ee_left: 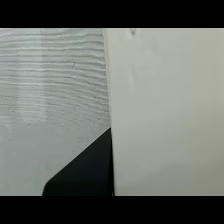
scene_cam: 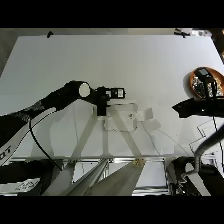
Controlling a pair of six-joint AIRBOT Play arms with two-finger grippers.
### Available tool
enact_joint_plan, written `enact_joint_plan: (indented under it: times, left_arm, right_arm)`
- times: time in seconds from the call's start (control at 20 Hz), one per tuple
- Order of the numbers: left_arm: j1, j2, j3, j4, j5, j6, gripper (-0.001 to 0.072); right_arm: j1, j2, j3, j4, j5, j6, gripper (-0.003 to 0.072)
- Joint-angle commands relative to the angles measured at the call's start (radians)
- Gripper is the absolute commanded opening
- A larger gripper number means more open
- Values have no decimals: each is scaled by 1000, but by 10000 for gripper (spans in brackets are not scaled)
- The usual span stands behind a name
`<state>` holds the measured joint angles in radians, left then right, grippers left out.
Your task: Fold the box and place the chain.
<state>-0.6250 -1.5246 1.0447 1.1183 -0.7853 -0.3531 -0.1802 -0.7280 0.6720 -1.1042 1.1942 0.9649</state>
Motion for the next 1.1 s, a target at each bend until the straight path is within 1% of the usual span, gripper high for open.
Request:
enact_joint_plan:
  times: [0.0,0.4,0.75,1.05]
  left_arm:
    - [0,0,0,-1,3,-19,3]
    - [0,0,0,-3,-20,-41,14]
    - [0,0,0,-1,-11,-40,8]
    - [0,0,0,38,-15,-40,8]
  right_arm:
    - [-1,1,-1,0,-3,0,156]
    - [-1,0,-1,6,-29,0,156]
    - [-1,0,-1,14,-33,0,157]
    - [-1,0,-1,21,-37,7,157]
